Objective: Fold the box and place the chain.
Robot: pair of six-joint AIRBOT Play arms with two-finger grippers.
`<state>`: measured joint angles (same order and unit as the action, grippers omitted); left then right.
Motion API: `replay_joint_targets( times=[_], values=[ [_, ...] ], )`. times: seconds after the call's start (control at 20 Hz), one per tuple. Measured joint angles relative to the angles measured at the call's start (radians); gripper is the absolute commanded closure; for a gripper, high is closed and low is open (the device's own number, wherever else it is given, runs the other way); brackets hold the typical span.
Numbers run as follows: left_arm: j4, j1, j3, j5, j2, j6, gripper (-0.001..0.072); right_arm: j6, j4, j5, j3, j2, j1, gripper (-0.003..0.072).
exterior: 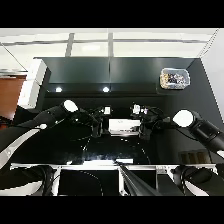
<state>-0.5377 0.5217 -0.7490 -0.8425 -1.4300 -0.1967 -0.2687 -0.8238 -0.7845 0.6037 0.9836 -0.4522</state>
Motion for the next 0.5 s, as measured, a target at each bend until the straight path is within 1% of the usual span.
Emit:
replay_joint_targets(
  times=[0.5],
  values=[
    [0.000, 0.000, 0.000, 0.000, 0.000, -0.001, 0.0374, -0.010, 0.000, -0.020, 0.000, 0.000, 0.000, 0.0266]
  ],
)
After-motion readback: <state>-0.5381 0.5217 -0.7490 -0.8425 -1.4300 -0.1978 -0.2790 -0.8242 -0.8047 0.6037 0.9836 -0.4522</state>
